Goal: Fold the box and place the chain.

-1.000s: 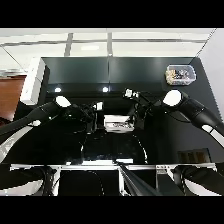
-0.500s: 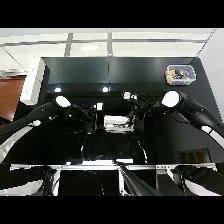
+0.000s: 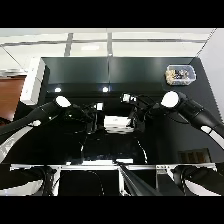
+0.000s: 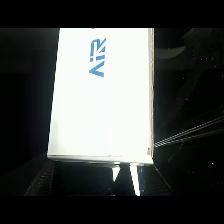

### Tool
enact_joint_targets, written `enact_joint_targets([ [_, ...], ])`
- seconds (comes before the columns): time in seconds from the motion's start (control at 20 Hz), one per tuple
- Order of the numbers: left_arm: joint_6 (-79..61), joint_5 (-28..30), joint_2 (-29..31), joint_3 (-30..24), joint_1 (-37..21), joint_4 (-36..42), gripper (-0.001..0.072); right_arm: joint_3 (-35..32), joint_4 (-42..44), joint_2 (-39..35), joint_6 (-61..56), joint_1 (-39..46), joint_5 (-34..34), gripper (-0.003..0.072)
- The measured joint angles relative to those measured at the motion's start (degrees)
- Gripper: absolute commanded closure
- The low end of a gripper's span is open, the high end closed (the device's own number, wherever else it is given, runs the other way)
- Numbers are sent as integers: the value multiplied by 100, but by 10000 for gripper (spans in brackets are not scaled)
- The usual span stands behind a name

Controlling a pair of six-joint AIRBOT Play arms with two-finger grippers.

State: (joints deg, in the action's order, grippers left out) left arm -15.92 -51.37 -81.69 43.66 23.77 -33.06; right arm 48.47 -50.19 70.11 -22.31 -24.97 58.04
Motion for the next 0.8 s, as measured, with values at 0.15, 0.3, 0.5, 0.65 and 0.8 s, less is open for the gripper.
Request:
enact_joint_targets([
  [0.15,0,2,0,0,0,0,245,0,-48,0,0,0,63,304],
  [0.3,-2,15,0,0,0,0,245,0,-87,0,-24,0,177,304],
  [0.5,0,22,0,0,0,0,245,-48,-101,2,-111,0,214,305],
  [0.65,2,22,0,0,0,4,245,-31,-114,-37,-354,0,258,306],
  [0.8,22,22,0,0,0,11,245,76,-118,-223,-1139,76,404,413],
])
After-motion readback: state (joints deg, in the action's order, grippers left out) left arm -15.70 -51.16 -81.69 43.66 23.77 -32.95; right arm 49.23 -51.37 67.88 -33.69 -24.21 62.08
